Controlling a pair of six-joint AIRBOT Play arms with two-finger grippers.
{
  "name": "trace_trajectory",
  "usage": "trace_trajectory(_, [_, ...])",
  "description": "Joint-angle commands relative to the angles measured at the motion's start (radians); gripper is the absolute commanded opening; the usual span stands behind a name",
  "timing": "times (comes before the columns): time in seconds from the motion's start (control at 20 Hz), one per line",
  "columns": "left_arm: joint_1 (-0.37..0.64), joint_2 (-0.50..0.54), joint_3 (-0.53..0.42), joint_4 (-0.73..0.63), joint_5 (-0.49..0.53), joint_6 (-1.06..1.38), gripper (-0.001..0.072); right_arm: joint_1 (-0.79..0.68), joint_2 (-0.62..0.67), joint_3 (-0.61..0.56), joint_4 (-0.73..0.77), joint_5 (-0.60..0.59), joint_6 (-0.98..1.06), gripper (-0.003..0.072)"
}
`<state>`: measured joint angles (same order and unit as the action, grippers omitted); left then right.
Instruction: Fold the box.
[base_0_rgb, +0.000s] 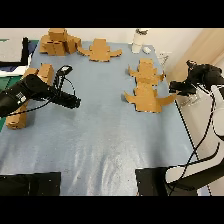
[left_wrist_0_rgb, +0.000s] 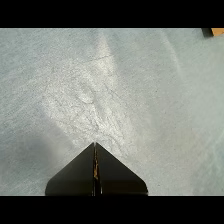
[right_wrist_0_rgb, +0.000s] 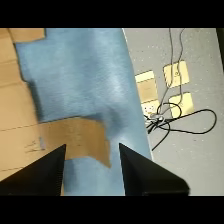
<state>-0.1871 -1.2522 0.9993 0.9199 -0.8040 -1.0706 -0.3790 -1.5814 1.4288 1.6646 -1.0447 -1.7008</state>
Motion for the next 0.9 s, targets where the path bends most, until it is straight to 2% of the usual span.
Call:
trace_trajectory(0.0, [0.0,0.0,0.001,0.0,0.0,0.0,0.0013,-0.038,-0.085,0.041,0.03,-0.036,-0.141,0.052])
trace_trajectory(0.15, [0.0,-0.001,0.001,0.0,0.0,0.0,0.0012,-0.038,-0.124,0.041,0.063,-0.063,-0.192,0.0514])
trace_trajectory(0.2, [0.0,0.0,0.001,0.0,0.0,0.0,0.0012,-0.037,-0.133,0.041,0.116,-0.089,-0.233,0.0452])
trace_trajectory(0.25, [0.0,-0.001,0.001,0.0,0.0,0.0,0.0012,-0.037,-0.137,0.041,0.179,-0.119,-0.29,0.0305])
trace_trajectory(0.3, [0.0,-0.001,0.001,0.0,0.0,0.0,0.0012,-0.036,-0.135,0.041,0.22,-0.141,-0.314,0.0189])
trace_trajectory(0.4, [0.0,-0.001,0.001,0.0,0.0,0.0,0.0012,-0.028,-0.129,0.042,0.243,-0.188,-0.326,0.0005])
trace_trajectory(0.65, [0.0,0.0,0.001,0.0,0.0,0.0,0.0012,-0.006,-0.072,0.012,0.32,-0.319,-0.249,0.0001])
trace_trajectory(0.85, [0.0,-0.001,0.001,0.0,0.0,0.0,0.0012,0.06,0.12,-0.213,0.378,-0.29,-0.153,0.0001])
